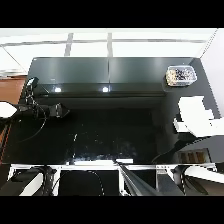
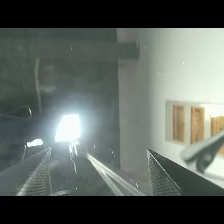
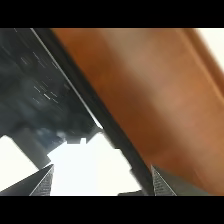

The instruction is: Fold the box and place the chain.

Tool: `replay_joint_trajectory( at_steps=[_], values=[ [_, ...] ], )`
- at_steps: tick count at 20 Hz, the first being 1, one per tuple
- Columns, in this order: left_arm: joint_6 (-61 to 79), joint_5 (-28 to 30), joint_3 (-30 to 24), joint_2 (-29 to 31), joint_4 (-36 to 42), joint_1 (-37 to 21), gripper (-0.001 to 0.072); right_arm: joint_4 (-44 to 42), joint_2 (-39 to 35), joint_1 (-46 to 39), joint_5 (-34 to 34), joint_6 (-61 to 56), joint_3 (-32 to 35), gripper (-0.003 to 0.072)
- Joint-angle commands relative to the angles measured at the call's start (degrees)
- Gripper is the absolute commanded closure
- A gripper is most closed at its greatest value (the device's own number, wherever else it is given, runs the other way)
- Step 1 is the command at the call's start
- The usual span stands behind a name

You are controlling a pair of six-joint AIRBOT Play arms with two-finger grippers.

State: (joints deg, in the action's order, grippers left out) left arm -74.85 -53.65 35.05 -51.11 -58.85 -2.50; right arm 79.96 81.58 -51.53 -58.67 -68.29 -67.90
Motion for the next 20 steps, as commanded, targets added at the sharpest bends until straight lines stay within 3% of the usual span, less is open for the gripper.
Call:
replay_joint_trajectory(
  at_steps=[1,3,4,6,7,9,11,16,20],
  values=[
    [-1.46,-2.54,-0.04,-0.04,-0.48,-0.02,0.0002,-0.72,8.59,-2.25,-7.15,6.91,-8.33,-0.0023],
    [-1.77,-2.12,-0.04,-0.07,-0.48,-0.02,0.0002,-3.61,11.72,-2.23,-9.66,11.15,-10.47,-0.001],
    [-1.77,-1.86,-0.04,-0.07,-0.46,-0.02,0.0002,-5.97,12.76,-2.21,-11.58,14.51,-10.54,0.0142],
    [-1.77,-1.64,-0.04,-0.07,-0.48,-0.02,0.0002,-8.07,13.88,-2.08,-13.0,17.35,-10.54,0.032],
    [-1.77,-1.62,-0.04,-0.09,-0.48,-0.02,0.0002,-7.39,13.9,-1.88,-13.25,17.38,-10.54,0.0465],
    [-1.77,-1.64,-0.04,-0.09,-0.46,-0.02,0.0002,-5.9,13.81,-1.29,-15.34,17.57,-10.54,0.0603],
    [-1.75,-1.64,-0.04,-0.09,-0.48,-0.02,0.0002,-5.66,12.94,-0.33,-16.85,17.55,-10.54,0.0673],
    [-1.7,-0.15,-0.04,-0.11,-0.42,-0.02,0.0002,-19.12,4.2,4.9,-14.45,17.59,-8.63,0.0673],
    [-1.68,-0.74,-0.04,-0.11,-0.24,0.04,0.0002,-29.18,-6.01,11.54,-12.11,17.99,-1.14,0.0673]
  ],
)
